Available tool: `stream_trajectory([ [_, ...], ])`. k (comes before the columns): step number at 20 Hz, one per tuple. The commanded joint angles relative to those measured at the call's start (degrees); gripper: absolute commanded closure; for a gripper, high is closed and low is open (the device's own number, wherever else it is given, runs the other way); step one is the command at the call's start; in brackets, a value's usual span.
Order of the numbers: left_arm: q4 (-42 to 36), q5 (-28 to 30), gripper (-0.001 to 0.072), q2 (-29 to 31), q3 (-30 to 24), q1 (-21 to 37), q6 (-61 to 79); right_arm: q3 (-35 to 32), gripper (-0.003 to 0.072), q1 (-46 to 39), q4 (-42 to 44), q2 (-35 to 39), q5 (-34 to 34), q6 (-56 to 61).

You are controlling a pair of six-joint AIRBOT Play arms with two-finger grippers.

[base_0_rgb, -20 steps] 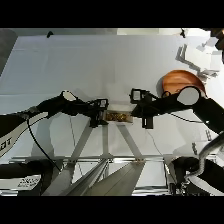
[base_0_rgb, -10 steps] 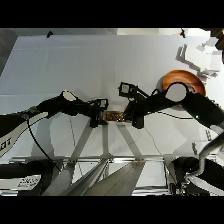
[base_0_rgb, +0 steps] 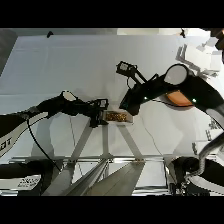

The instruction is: Fold the box and place the chain.

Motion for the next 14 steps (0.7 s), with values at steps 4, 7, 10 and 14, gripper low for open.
stream_trajectory([
  [4,0.0,0.0,0.0365,0.0,0.0,0.0,0.0,0.7,0.0347,-0.4,7.0,-9.4,5.0,-10.5],
  [7,0.0,0.0,0.0365,0.0,0.0,0.0,0.0,0.7,0.0347,0.1,6.6,-9.1,1.7,-15.4],
  [10,0.0,0.0,0.0365,0.0,0.0,0.0,0.0,0.6,0.035,1.9,2.3,-8.4,-1.6,-16.2],
  [14,0.0,0.0,0.0364,0.0,0.0,0.0,0.0,0.5,0.0353,4.9,0.2,-4.1,-2.7,-16.1],
])
